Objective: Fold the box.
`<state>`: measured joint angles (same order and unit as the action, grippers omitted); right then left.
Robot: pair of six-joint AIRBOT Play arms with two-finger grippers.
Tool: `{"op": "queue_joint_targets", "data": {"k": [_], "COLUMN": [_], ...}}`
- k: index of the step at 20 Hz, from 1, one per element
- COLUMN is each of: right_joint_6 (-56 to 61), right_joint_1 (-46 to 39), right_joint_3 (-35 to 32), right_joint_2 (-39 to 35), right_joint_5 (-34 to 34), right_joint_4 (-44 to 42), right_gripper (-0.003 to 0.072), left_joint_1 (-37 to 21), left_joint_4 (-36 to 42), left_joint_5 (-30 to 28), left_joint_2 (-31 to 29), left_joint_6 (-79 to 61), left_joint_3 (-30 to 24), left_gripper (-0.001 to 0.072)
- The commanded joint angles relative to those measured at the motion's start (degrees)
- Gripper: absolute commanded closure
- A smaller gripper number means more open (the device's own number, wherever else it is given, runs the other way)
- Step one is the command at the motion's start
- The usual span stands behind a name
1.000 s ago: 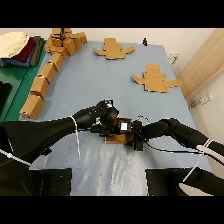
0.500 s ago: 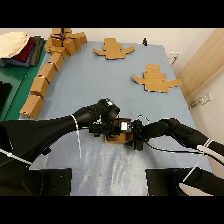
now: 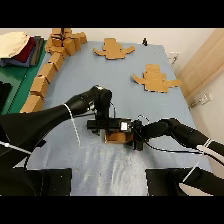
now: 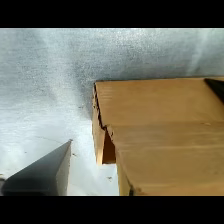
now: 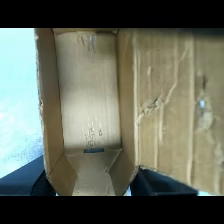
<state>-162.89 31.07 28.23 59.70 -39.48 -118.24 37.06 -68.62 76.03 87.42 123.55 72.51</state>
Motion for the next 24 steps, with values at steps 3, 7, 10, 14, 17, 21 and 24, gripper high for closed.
{"op": "queue_joint_targets", "data": {"k": [3,7,10,14,17,21,24], "right_joint_6": [0.0,0.0,0.0,0.0,0.0,0.0,0.0], "right_joint_1": [0.04,0.04,0.04,0.04,0.04,0.04,0.04], "right_joint_3": [0.02,0.02,0.02,0.02,0.02,0.02,0.02], "right_joint_2": [-0.02,-0.02,-0.02,-0.02,-0.02,-0.02,-0.02], "right_joint_5": [0.0,0.0,0.0,0.0,0.0,0.0,0.0], "right_joint_4": [-0.02,-0.02,-0.02,-0.02,-0.02,-0.02,-0.02], "right_gripper": [0.0101,0.0101,0.0102,0.0101,0.0102,0.0101,0.0102], "left_joint_1": [-8.81,-16.06,-22.14,-28.46,-29.29,-29.18,-29.16], "left_joint_4": [12.02,23.21,23.89,22.29,22.34,29.14,31.8], "left_joint_5": [2.97,3.61,6.14,4.22,3.52,1.92,-2.89], "left_joint_2": [-0.04,-0.04,-0.04,-0.02,-0.74,-7.04,-11.98], "left_joint_6": [-8.13,-19.65,-30.34,-53.35,-69.96,-83.6,-91.34], "left_joint_3": [0.35,0.35,0.35,0.33,-2.25,-17.16,-24.87], "left_gripper": [0.0286,0.0286,0.0307,0.0696,0.0697,0.0697,0.0696]}}
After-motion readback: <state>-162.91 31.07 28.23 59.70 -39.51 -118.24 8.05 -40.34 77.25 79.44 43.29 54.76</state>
